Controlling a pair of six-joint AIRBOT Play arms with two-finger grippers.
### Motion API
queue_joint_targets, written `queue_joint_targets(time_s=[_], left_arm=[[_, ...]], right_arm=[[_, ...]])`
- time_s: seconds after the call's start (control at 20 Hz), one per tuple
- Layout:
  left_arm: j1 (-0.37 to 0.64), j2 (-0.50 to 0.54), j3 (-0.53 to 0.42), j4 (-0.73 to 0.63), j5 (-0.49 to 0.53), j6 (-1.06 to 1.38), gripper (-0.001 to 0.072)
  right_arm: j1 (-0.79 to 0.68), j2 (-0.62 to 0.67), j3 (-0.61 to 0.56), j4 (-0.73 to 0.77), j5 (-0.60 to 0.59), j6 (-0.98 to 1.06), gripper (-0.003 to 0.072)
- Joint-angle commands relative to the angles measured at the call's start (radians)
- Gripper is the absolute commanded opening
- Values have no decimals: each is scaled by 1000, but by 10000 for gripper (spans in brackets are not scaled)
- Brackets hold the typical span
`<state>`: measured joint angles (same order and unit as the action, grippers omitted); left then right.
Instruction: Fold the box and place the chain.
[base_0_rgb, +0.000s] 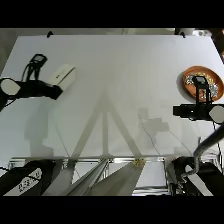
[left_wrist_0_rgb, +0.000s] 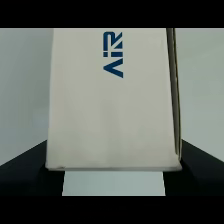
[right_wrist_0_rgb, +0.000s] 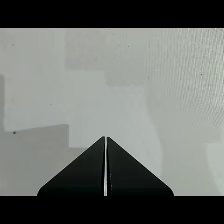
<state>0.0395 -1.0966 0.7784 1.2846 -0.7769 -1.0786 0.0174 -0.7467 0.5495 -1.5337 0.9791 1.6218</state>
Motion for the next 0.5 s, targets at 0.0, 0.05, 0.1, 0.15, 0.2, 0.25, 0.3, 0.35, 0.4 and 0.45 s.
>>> queue_joint_targets(time_s=[0.0,0.05,0.1,0.15,0.2,0.25,0.3,0.35,0.4,0.45], left_arm=[[175,-5,-8,164,-59,-160,4],[201,-14,-8,164,-60,-159,4],[216,-24,-8,165,-63,-157,4],[228,-33,-8,165,-66,-156,4],[235,-44,-9,165,-73,-156,4],[237,-56,-9,165,-83,-156,5],[236,-72,-9,164,-101,-156,4],[236,-90,-9,164,-128,-156,4],[236,-108,-9,164,-159,-156,5],[236,-130,-9,168,-196,-153,10]], right_arm=[[-1,0,1,28,-2,0,14],[-1,0,1,45,-1,0,15],[-1,0,1,53,0,0,15],[-1,0,1,64,0,0,16],[-1,0,1,72,1,0,16],[-1,0,1,76,1,0,18],[-1,0,1,74,3,-2,19],[-1,0,1,68,5,-18,20],[-1,0,1,69,4,-23,20],[-1,0,1,74,4,-23,19]])
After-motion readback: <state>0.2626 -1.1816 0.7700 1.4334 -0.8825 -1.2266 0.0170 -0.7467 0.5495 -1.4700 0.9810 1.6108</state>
